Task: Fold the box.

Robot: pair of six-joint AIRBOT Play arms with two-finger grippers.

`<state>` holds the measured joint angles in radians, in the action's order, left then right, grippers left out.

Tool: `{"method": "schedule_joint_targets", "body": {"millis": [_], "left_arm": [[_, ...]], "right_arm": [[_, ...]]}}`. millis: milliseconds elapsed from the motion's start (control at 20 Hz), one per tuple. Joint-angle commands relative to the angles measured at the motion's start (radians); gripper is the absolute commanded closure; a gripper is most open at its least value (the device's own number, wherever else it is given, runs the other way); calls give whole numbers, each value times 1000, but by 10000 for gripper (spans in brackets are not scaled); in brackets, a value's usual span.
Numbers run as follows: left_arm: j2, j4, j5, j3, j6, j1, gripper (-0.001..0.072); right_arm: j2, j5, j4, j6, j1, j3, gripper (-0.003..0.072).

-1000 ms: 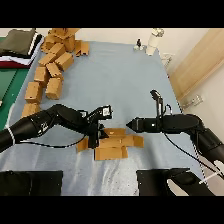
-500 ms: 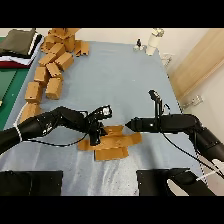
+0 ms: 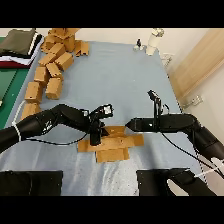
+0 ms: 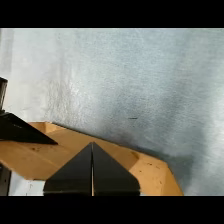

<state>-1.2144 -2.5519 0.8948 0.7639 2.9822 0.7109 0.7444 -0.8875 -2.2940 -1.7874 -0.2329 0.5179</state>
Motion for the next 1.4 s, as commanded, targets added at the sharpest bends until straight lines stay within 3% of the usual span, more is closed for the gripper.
{"method": "schedule_joint_targets", "body": {"millis": [0, 250, 850, 1350], "left_arm": [[3, -39, 54, 14, 0, 0, 697], [-9, -43, 56, 6, 0, 0, 697], [-55, -5, -48, 3, 0, 0, 697], [-55, 7, 11, 4, 0, 44, 697]], "right_arm": [[5, 1, 2, 0, 0, -1, 682], [5, 10, 2, 0, 0, -1, 682], [17, 20, 3, 0, 0, -1, 682], [17, 20, 13, 0, 0, -1, 682]]}}
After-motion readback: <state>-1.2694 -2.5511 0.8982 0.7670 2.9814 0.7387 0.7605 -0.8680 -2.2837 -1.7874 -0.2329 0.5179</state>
